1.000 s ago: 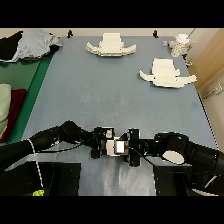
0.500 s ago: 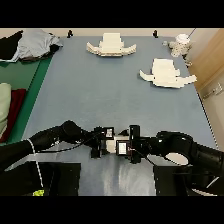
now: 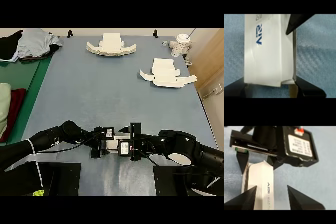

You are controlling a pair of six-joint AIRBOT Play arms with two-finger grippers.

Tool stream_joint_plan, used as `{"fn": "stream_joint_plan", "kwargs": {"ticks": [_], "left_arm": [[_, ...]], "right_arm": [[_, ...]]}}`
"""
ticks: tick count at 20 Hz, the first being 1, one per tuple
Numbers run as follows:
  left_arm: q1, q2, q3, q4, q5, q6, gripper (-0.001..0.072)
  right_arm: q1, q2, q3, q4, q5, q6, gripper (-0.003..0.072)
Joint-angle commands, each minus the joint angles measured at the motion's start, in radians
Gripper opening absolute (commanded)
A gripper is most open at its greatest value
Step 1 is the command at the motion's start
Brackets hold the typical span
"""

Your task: Fold the box.

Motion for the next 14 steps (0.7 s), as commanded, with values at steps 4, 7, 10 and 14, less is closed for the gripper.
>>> {"fn": "stream_joint_plan", "kwargs": {"ticks": [4, 7, 10, 14], "left_arm": [[0.000, 0.001, 0.000, 0.001, 0.000, 0.002, 0.0466], [0.000, 0.001, 0.000, 0.001, 0.000, 0.002, 0.0466], [0.000, 0.001, 0.000, 0.001, 0.000, 0.002, 0.0466], [0.000, 0.001, 0.000, 0.001, 0.000, 0.002, 0.0466]], "right_arm": [[-0.008, -0.012, 0.000, -0.021, -0.015, 0.001, 0.0581], [-0.006, -0.027, 0.000, 0.002, -0.015, 0.000, 0.0581], [-0.005, -0.041, 0.000, 0.041, -0.014, -0.001, 0.0582], [0.025, -0.047, 0.000, 0.085, -0.011, -0.001, 0.0582]]}}
